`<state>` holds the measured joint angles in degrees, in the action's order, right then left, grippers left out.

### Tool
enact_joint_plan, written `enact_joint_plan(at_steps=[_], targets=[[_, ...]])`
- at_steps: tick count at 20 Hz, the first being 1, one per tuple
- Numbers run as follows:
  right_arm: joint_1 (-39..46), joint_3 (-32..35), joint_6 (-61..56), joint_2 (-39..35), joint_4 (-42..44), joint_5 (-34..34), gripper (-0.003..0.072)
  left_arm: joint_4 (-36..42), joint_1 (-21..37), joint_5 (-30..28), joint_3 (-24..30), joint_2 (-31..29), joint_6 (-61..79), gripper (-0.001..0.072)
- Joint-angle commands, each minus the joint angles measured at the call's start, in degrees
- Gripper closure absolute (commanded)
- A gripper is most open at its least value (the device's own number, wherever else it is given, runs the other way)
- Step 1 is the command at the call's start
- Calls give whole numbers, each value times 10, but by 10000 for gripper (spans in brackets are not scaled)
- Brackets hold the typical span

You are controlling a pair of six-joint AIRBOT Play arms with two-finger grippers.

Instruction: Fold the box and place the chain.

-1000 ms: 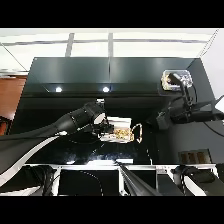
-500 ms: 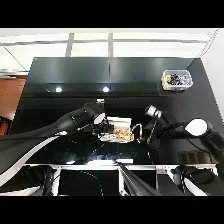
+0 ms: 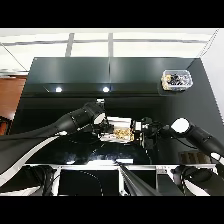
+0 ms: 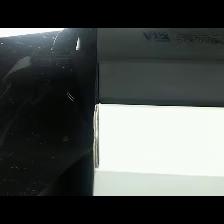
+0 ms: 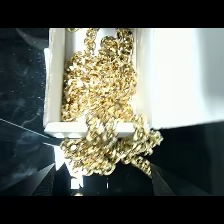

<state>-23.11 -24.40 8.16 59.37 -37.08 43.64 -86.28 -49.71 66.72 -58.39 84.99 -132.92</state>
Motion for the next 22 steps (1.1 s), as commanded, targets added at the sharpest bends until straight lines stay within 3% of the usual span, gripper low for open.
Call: enact_joint_plan(at_steps=[1,12,13,14,16,17,22], targets=[[-2,-5,30,31,8,-21,-27,0,0,0,0,0,0,679],[-50,-5,-10,61,0,-59,-25,0,0,0,0,0,0,679],[-51,-5,-16,61,0,-61,4,0,0,0,0,0,0,678],[-50,-5,-36,61,0,-64,94,0,0,0,0,0,0,679],[-50,-5,-59,60,0,-58,541,0,0,0,0,0,0,679],[-50,-5,-61,59,-5,-51,645,0,0,1,0,0,0,679],[-47,-6,-188,6,-104,-47,673,0,0,0,0,0,0,678]])
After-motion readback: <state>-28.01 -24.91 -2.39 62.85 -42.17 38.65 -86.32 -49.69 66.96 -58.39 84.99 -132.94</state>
